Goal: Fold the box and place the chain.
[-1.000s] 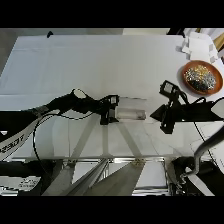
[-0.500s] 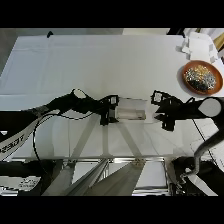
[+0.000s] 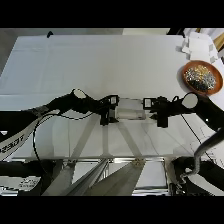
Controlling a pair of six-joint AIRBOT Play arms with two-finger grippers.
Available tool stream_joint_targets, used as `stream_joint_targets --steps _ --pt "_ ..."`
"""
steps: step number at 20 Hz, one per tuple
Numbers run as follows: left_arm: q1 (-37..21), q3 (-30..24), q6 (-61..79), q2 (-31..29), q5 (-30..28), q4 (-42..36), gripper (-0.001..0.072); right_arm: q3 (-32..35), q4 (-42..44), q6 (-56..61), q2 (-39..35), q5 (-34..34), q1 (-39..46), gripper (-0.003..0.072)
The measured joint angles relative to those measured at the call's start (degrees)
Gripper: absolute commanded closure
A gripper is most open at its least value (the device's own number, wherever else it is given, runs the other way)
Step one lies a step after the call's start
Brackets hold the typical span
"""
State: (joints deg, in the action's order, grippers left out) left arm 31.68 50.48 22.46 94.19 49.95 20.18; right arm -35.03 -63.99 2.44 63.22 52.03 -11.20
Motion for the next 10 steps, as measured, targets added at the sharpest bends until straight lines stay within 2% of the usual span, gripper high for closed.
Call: stream_joint_targets --steps 2,4,10 --pt "0.0 0.0 0.0 0.0 0.0 0.0 0.0423 0.1 2.0 -2.7 0.7 -0.6 0.0 0.0471" --pt "0.0 0.0 0.0 0.0 0.0 0.0 0.0423 0.3 4.3 -5.2 1.2 -1.0 0.0 0.0523" --pt "0.0 0.0 0.0 0.0 0.0 0.0 0.0423 1.0 9.2 -8.3 1.6 -1.8 -0.1 0.0528"
